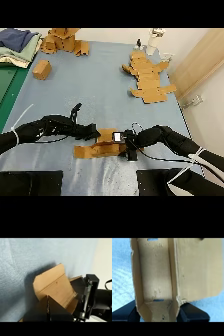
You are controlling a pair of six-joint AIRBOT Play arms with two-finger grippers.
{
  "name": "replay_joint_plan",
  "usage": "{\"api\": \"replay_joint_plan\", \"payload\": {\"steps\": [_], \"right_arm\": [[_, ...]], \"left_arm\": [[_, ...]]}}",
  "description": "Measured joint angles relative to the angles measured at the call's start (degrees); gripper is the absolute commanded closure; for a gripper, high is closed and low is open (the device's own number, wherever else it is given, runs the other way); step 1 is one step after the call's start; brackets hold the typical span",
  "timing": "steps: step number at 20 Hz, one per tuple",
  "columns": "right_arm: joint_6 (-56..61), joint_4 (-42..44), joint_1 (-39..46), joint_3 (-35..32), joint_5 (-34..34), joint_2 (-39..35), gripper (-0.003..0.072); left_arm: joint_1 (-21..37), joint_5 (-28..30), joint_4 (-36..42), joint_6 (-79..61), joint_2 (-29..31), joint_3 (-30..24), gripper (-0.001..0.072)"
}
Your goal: Fold the box.
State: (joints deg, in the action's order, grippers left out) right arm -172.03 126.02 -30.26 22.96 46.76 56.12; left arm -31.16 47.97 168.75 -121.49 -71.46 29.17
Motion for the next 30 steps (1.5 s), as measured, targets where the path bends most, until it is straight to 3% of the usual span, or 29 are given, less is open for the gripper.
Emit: {"api": "replay_joint_plan", "payload": {"steps": [7, 12, 14, 19, 22, 23, 24, 25, 30], "right_arm": [[0.0, 0.0, 0.0, 0.0, 0.0, 0.0, 0.0182], [0.0, 0.0, 0.0, 0.0, 0.0, 0.0, 0.0182], [0.0, 0.0, 0.0, 0.0, 0.0, 0.0, 0.0182], [0.0, 0.0, 0.0, 0.0, 0.0, 0.0, 0.0182], [0.0, 0.0, 0.0, 0.0, 0.0, 0.0, 0.0182], [0.0, 0.0, 0.0, 0.0, 0.0, 0.0, 0.0182], [0.0, 0.0, 0.0, 0.0, 0.0, 0.0, 0.0182], [0.0, 0.0, 0.0, 0.0, 0.0, 0.0, 0.0182], [0.0, 0.0, 0.0, 0.0, 0.0, 0.0, 0.0182]], "left_arm": [[-0.5, -1.5, -0.5, -1.9, -0.4, 1.4, 0.0698], [-0.5, -9.6, -3.5, -10.0, 9.1, 4.1, 0.0698], [-0.6, -11.1, -9.6, -15.1, 14.6, 4.5, 0.0697], [-0.7, -12.4, -34.1, -20.0, 26.8, 3.2, 0.0697], [-1.2, -10.2, -42.0, -22.0, 31.3, -0.1, 0.0693], [-1.7, -9.7, -43.2, -22.6, 32.1, -1.5, 0.0527], [-2.6, -9.0, -44.3, -23.1, 32.7, -3.0, 0.0111], [-3.7, -8.7, -45.0, -23.5, 32.9, -4.4, -0.0005], [-11.9, -6.9, -45.5, -24.6, 30.8, -8.0, -0.0005]]}}
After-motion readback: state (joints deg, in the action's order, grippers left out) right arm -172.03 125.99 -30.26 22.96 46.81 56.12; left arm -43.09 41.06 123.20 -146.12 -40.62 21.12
